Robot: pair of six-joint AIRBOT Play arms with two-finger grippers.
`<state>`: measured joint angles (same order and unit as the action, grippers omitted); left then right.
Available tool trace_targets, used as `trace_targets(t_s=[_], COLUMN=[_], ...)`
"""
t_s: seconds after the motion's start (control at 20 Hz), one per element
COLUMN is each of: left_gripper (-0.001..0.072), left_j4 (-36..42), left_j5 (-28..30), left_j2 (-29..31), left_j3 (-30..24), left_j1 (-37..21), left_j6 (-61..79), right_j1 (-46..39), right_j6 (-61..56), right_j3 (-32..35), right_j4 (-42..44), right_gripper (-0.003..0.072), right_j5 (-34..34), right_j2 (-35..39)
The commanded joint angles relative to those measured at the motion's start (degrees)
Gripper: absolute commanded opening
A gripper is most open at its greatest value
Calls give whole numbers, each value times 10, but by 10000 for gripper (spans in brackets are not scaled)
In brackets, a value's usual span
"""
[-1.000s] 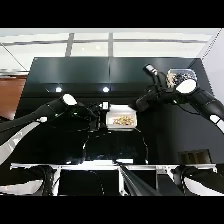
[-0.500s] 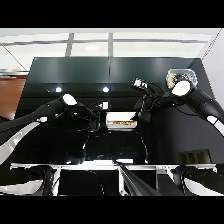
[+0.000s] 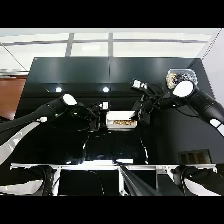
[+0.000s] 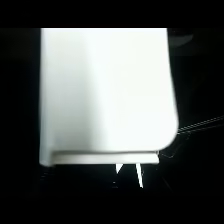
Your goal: Fold the box and place the chain.
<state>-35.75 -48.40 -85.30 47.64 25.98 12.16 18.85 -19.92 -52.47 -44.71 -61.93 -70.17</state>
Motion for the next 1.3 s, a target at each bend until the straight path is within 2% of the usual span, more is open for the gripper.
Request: trace_targets(t_s=[0.0,0.35,0.4,0.45,0.95,1.15,1.2,1.25], left_gripper=[392,392,393,393,393,393,392,393], left_j4=[0,0,0,0,0,0,0,0], left_j5=[2,2,2,2,2,2,2,2], left_j2=[0,0,0,0,0,0,0,0], left_j3=[0,0,0,0,0,0,0,0], left_j1=[0,0,0,0,0,0,0,0], left_j6=[0,0,0,0,0,0,0,0], right_j1=[25,31,31,31,31,31,31,31], right_j6=[-17,-26,-26,-26,-26,-27,-30,-33], right_j3=[12,12,12,12,19,19,19,19], right_j4=[-33,-50,-50,-51,-53,-52,-52,-52], right_gripper=[258,256,203,191,193,217,326,325], right_j5=[32,33,33,33,32,23,21,20], right_j2=[1,1,1,1,0,0,0,0])
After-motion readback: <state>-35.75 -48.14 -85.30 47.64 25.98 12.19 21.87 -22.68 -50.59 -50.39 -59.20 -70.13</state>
